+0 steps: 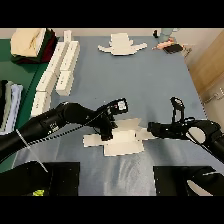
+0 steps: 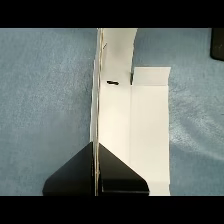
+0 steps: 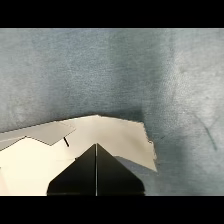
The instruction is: Fold the box.
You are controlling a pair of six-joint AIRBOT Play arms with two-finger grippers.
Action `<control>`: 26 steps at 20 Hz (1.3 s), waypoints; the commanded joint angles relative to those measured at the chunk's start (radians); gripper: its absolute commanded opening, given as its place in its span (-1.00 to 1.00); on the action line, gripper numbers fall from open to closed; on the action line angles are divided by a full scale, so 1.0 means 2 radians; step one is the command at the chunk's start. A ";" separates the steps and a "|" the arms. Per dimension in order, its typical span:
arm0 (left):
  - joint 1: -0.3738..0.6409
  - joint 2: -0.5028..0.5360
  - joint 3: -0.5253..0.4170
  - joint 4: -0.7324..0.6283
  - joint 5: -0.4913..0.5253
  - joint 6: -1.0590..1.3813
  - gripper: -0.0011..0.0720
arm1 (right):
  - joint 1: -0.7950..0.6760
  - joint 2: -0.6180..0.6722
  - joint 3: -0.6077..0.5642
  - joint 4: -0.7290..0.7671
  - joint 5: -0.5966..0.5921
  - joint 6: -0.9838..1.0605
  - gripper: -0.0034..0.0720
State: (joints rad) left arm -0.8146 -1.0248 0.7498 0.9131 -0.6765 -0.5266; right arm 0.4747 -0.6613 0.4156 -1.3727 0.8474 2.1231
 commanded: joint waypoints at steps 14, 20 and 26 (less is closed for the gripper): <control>-0.014 0.019 -0.025 -0.089 -0.027 0.082 -0.94 | 0.001 0.000 0.000 -0.003 0.000 -0.006 -0.90; -0.014 0.014 -0.045 -0.089 0.004 0.086 -0.93 | 0.001 0.000 0.000 -0.004 -0.014 -0.005 -0.90; -0.013 -0.013 -0.045 -0.088 0.011 0.101 -0.93 | 0.001 0.000 0.000 -0.003 -0.021 -0.005 -0.90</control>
State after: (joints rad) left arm -0.8383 -1.0351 0.6617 0.7349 -0.6643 -0.3447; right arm 0.4747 -0.6613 0.4156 -1.3800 0.8108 2.1124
